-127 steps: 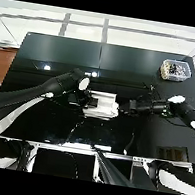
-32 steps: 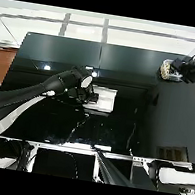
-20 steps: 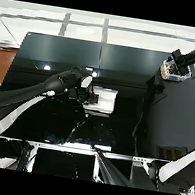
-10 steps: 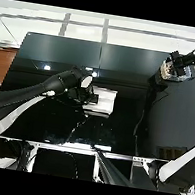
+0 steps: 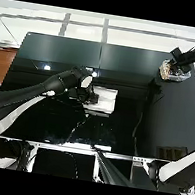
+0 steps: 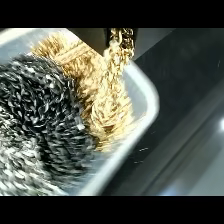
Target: Fold the box and place the chain.
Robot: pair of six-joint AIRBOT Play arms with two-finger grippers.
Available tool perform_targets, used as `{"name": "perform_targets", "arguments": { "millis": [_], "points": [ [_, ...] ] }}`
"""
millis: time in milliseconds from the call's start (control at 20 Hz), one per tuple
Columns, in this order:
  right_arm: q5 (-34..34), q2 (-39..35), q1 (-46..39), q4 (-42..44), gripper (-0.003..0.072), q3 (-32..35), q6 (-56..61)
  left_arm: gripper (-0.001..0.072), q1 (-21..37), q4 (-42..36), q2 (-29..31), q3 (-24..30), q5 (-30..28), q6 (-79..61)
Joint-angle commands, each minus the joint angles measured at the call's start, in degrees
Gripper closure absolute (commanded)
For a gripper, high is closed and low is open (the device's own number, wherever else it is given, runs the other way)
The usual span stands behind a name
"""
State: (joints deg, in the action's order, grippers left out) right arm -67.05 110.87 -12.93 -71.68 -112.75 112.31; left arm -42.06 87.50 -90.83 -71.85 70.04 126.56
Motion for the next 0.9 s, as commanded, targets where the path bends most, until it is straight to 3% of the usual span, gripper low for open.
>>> {"name": "perform_targets", "arguments": {
  "millis": [0,450,850],
  "points": [
    [-1.77,-9.07,-0.15,0.13,0.0670,-0.07,-13.22,0.0682,0.00,0.00,-0.02,-0.07,-0.31,-0.04],
    [5.70,-33.77,-0.15,1.36,0.0670,-0.09,-21.00,0.0682,0.00,0.02,-0.02,-0.07,-0.46,-0.07],
    [7.76,-44.87,-0.15,15.87,0.0670,-2.75,-28.46,0.0682,0.00,0.04,-0.02,-0.07,-0.46,-0.07]
  ]
}}
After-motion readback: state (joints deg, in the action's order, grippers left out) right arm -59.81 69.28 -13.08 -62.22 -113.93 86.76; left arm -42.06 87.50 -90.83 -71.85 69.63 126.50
